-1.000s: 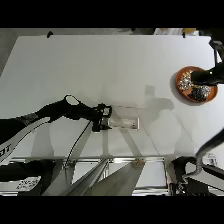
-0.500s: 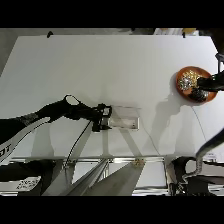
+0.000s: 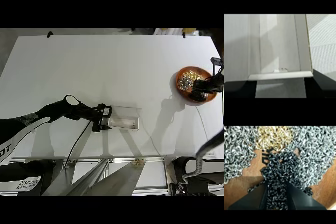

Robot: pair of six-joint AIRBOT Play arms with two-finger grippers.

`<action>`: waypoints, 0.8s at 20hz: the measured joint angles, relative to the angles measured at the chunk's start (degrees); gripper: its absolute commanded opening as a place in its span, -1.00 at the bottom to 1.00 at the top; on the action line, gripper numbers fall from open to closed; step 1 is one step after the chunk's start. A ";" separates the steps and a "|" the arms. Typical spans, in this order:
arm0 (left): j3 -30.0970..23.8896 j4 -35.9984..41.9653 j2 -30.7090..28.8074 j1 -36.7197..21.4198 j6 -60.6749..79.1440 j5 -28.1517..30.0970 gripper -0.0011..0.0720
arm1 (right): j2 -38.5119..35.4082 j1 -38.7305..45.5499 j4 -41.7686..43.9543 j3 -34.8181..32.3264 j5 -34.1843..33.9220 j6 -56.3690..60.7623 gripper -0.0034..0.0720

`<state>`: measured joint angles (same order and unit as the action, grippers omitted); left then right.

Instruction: Fold the box and place the chain.

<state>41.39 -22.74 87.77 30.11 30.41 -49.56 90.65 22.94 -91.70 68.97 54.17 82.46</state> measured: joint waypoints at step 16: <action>0.00 0.02 0.00 0.00 0.00 0.00 -0.28 | -3.80 0.00 -0.04 0.00 2.34 -0.07 -0.87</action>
<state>41.39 -22.72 87.77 30.11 30.41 -49.56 86.85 22.94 -91.74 68.97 56.51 82.39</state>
